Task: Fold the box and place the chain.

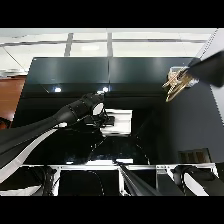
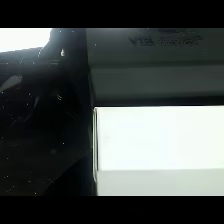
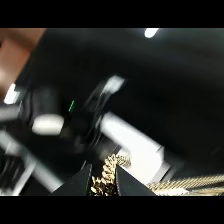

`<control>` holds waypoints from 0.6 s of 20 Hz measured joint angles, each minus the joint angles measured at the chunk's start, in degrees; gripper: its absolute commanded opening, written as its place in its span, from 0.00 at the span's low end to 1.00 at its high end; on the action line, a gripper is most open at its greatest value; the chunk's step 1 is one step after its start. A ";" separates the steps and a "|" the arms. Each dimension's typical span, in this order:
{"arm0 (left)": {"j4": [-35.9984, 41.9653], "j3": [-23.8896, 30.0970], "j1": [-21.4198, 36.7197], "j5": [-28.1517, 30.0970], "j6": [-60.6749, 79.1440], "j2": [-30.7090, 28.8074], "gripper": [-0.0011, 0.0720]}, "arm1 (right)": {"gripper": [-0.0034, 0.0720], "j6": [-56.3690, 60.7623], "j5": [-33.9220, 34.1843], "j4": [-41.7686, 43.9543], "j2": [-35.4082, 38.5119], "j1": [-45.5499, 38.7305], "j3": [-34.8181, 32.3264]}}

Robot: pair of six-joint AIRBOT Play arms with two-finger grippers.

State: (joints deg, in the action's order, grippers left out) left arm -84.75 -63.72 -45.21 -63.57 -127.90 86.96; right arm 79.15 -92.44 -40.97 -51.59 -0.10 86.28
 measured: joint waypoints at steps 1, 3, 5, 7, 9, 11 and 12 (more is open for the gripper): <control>0.00 0.00 0.00 0.00 0.00 0.00 0.06 | 0.06 -0.17 -0.28 0.07 0.07 2.03 -2.43; 0.00 0.00 0.00 0.00 0.00 0.00 0.06 | 0.06 -0.55 0.61 0.13 0.07 6.38 -7.96; 0.00 0.00 0.00 0.00 0.00 0.00 0.06 | 0.06 -0.74 4.13 0.20 0.04 10.64 -14.03; 0.00 0.00 0.00 0.00 0.00 0.00 0.06 | 0.06 -0.85 9.18 0.31 0.00 14.23 -19.56; 0.00 0.00 0.00 0.00 0.00 0.00 0.06 | 0.06 -0.90 14.67 0.37 -0.04 17.09 -24.46; 0.00 0.00 0.00 0.00 0.00 0.00 0.06 | 0.06 -0.70 19.69 0.46 -0.07 19.19 -28.39; 0.00 0.00 0.00 0.00 0.00 0.00 0.06 | 0.06 -0.44 21.68 0.46 -0.11 20.02 -29.97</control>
State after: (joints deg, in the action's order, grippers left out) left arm -84.75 -63.72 -45.21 -63.57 -127.90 86.96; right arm 78.72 -70.76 -40.51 -51.70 19.92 56.31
